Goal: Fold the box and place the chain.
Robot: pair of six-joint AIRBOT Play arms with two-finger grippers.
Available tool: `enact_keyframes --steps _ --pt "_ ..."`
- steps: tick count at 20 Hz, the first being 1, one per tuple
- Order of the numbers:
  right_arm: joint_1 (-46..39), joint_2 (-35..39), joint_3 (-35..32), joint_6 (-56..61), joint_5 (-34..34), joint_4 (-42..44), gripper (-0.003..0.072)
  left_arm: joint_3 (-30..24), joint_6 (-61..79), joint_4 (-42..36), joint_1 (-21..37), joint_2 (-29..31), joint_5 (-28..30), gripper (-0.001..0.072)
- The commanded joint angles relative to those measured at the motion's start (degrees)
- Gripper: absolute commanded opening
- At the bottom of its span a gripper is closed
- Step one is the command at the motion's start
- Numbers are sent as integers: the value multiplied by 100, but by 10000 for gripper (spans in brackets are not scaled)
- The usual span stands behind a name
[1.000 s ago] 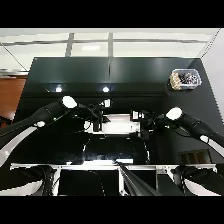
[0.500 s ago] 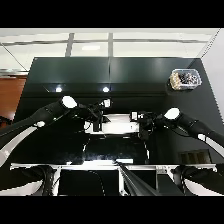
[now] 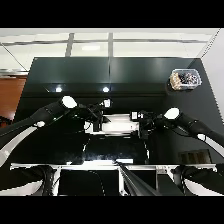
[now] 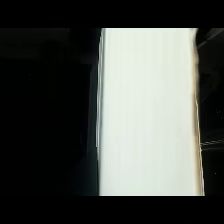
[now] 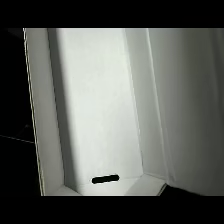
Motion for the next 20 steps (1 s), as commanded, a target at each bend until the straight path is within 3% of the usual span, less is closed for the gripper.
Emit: enact_keyframes --steps 1,4,6,7,9,11,12,13,14,18,20 --pt "2 -4 -4 9 -22 -4 467 4 -7 -2 0 4 11 32" --pt "2 -4 -4 15 -37 0 467 4 -199 0 63 92 7 46" --pt "2 -4 -4 35 -81 -2 467 4 -378 81 195 332 -81 389" --pt "0 -4 -4 37 -103 -11 468 4 -584 203 297 514 -166 467" --pt "0 -4 -4 52 -122 -11 468 4 -1274 684 542 938 -407 467" --pt "0 -4 -4 52 -122 -13 468 2 -2223 1357 791 1384 -813 457" --pt "0 -7 -4 52 -120 -17 468 2 -2715 1641 901 1574 -1084 350" --pt "0 -7 -4 52 -120 -20 467 4 -3106 1808 1010 1744 -1445 111" --pt "2 -7 -4 52 -120 -28 468 -4 -3215 1775 1080 1886 -1845 29" --pt "2 -7 -4 50 -122 -31 468 -417 -4122 909 717 1996 -2409 29" --pt "2 -7 -4 50 -116 -31 468 -850 -3976 -20 227 1982 -1884 29"
